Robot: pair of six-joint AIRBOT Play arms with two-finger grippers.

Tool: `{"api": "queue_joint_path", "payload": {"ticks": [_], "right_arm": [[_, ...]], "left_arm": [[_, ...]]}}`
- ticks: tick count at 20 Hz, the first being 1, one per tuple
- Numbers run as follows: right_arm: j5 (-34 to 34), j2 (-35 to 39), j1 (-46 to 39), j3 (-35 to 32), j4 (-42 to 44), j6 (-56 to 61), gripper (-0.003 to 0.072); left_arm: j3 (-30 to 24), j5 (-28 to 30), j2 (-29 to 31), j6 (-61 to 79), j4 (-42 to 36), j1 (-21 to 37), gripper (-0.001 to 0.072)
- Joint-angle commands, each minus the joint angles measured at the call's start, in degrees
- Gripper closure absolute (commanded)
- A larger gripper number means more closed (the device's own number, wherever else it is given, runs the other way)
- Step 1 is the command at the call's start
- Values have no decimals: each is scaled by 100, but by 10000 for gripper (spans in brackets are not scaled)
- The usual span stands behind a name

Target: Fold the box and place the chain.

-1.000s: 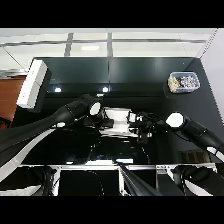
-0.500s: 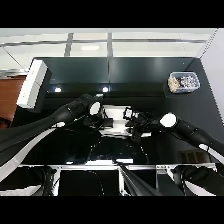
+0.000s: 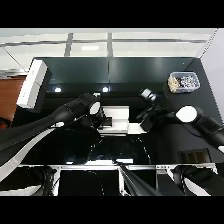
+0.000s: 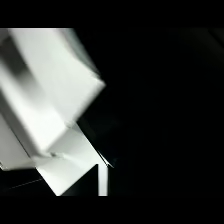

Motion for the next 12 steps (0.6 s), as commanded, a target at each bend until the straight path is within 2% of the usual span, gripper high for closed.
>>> {"api": "queue_joint_path", "payload": {"ticks": [1, 4, 7, 10, 12], "right_arm": [[734, 243, -1108, 22, -544, 2114, 672], [597, 238, -1928, -450, -544, 3375, 672], [577, 227, -2439, -852, -494, 3637, 672], [817, -74, -2378, -1005, 48, 3523, 672], [905, -505, -2151, -1040, 782, 3180, 672]], "left_arm": [[42, -20, -4, -173, 282, -11, 685], [42, 162, -37, -168, 258, -11, 684], [42, 166, -39, 2, 254, -11, 684], [42, 168, -39, 2, 254, -11, 684], [42, 166, -39, 2, 249, -11, 684]]}}
